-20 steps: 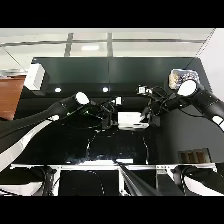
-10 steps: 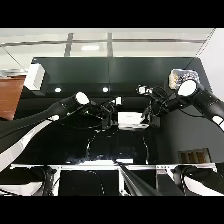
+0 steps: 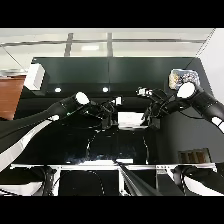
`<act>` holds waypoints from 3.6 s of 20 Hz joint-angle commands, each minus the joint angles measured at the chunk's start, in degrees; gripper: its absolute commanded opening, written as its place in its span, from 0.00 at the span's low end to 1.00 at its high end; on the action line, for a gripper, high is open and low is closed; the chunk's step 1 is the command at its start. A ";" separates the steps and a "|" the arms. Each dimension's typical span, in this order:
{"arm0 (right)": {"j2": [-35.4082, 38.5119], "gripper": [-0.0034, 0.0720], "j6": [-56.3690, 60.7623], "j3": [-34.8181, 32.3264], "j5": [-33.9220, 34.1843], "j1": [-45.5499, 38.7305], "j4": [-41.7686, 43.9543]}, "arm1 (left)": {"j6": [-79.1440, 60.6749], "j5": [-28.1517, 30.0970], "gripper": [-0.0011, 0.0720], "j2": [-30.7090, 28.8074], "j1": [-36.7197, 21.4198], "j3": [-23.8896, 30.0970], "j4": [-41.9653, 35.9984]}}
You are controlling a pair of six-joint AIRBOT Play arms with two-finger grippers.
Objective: Fold the box and place the chain.
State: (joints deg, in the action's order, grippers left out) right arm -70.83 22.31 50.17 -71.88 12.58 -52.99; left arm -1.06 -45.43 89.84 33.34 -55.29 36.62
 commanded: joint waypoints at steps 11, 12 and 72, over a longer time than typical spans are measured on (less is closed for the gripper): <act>4.46 0.06 26.97 -4.90 -10.45 -9.99 21.84 | 0.00 0.00 0.30 0.00 0.04 0.00 0.00; 4.44 0.06 26.95 -7.67 -6.45 -9.94 27.12 | 0.00 0.02 0.30 0.00 0.04 0.00 -0.02; 17.07 0.06 36.35 6.34 -7.28 -30.08 9.16 | 27.47 -9.49 0.97 6.71 9.25 -24.26 12.31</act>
State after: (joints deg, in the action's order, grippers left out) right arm -53.80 58.63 56.45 -79.40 -17.47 -43.40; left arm 25.50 -53.10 95.66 42.52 -78.70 48.64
